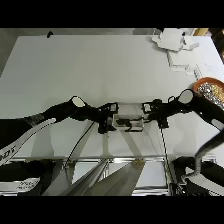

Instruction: Fold the box and place the chain.

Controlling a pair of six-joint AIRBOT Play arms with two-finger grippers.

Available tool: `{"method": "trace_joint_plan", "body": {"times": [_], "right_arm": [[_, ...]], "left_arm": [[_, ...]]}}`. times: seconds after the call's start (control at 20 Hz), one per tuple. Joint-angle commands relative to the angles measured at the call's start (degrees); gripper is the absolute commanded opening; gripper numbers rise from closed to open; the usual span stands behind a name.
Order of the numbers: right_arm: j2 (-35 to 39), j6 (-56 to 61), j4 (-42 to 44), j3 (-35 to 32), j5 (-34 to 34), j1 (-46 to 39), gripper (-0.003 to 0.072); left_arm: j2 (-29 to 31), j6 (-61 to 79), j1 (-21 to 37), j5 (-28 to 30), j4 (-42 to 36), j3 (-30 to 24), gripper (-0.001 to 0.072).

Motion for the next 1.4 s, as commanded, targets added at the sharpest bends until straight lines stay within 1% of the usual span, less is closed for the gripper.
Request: {"method": "trace_joint_plan", "body": {"times": [0.0,0.05,0.15,0.25,0.35,0.45,0.55,0.6,0.75,0.8,0.85,1.0,1.1,1.2,1.3,1.35], "right_arm": [[9.2,1.9,0.4,0.0,3.0,0.6,0.0018],[12.6,1.9,2.6,0.0,3.2,1.7,0.0018],[17.4,1.8,9.8,0.0,2.0,4.9,0.0018],[18.5,1.8,17.8,0.0,-1.3,9.2,0.0018],[17.5,1.8,23.0,0.0,-6.4,15.0,0.0018],[15.5,1.8,24.0,0.0,-12.0,20.8,0.0018],[12.6,1.9,24.2,0.0,-16.5,24.7,0.0018],[11.0,1.9,24.3,0.0,-17.8,25.6,0.0018],[6.6,2.6,24.0,0.0,-18.1,26.0,0.003],[6.5,3.9,22.9,0.0,-17.8,25.5,0.0128],[7.3,5.0,21.4,0.0,-16.5,24.5,0.0203],[13.7,5.1,12.6,0.0,-7.9,17.8,0.0206],[17.8,5.1,7.1,0.0,-1.8,10.8,0.0203],[18.9,3.9,2.9,0.0,2.6,2.7,0.0203],[17.9,1.4,-1.3,0.0,2.3,-3.9,0.0202],[16.6,-0.1,-1.6,0.0,1.4,-6.1,0.0202]], "left_arm": [[0.0,0.0,0.0,0.0,0.0,0.0,0.0373],[0.0,0.0,0.0,0.0,0.0,0.0,0.0373],[0.0,0.0,0.0,0.0,0.0,0.0,0.0373],[0.0,0.0,0.0,0.0,0.0,0.0,0.0373],[0.0,0.0,0.0,0.0,0.0,0.0,0.0373],[0.0,0.0,0.0,0.0,0.0,0.0,0.0373],[0.0,0.0,0.0,0.0,0.0,0.0,0.0373],[0.0,0.0,0.0,0.0,0.0,0.0,0.0373],[0.0,0.0,0.0,0.0,0.0,0.0,0.0373],[0.0,0.0,0.0,0.0,0.0,0.0,0.0373],[0.0,0.0,0.0,0.0,0.0,0.0,0.0373],[0.0,0.0,0.0,0.0,0.0,0.0,0.0373],[0.0,0.0,0.0,0.0,0.0,0.0,0.0373],[0.0,0.0,0.0,0.0,0.0,0.0,0.0373],[0.0,0.0,0.0,0.0,0.0,0.0,0.0373],[0.0,0.0,0.0,0.0,0.0,0.0,0.0373]]}}
